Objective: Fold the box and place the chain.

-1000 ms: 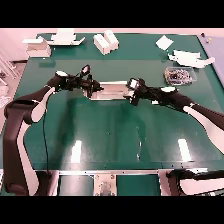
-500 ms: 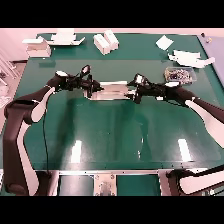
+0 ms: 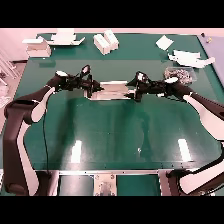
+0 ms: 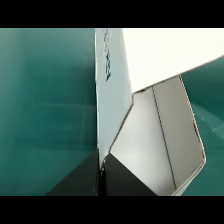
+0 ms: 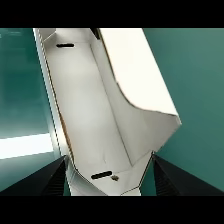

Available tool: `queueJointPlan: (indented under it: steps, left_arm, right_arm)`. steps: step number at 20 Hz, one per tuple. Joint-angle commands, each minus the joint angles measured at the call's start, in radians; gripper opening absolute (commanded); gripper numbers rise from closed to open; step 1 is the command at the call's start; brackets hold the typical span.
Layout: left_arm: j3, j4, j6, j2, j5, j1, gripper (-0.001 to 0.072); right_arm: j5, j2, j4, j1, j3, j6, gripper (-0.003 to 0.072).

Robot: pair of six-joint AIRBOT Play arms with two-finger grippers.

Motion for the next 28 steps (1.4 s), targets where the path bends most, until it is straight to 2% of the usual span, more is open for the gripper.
queueJointPlan:
  steps: [1, 9, 17, 28]
  left_arm:
    - [0.000, 0.000, 0.000, 0.000, -0.003, 0.000, 0.0020]
    - [0.000, 0.000, 0.000, 0.000, -0.009, 0.000, 0.0019]
    - [0.000, 0.000, 0.000, 0.000, -0.013, 0.000, 0.0020]
    - [0.000, 0.000, 0.000, 0.000, -0.013, 0.000, 0.0020]
  right_arm:
    - [0.038, -0.014, -0.014, -0.011, 0.023, 0.012, 0.0603]
    - [0.053, -0.023, -0.066, -0.018, 0.055, 0.011, 0.0603]
    - [0.164, -0.146, -0.066, -0.014, 0.190, 0.038, 0.0603]
    - [0.276, -0.228, -0.064, -0.013, 0.220, 0.011, 0.0603]
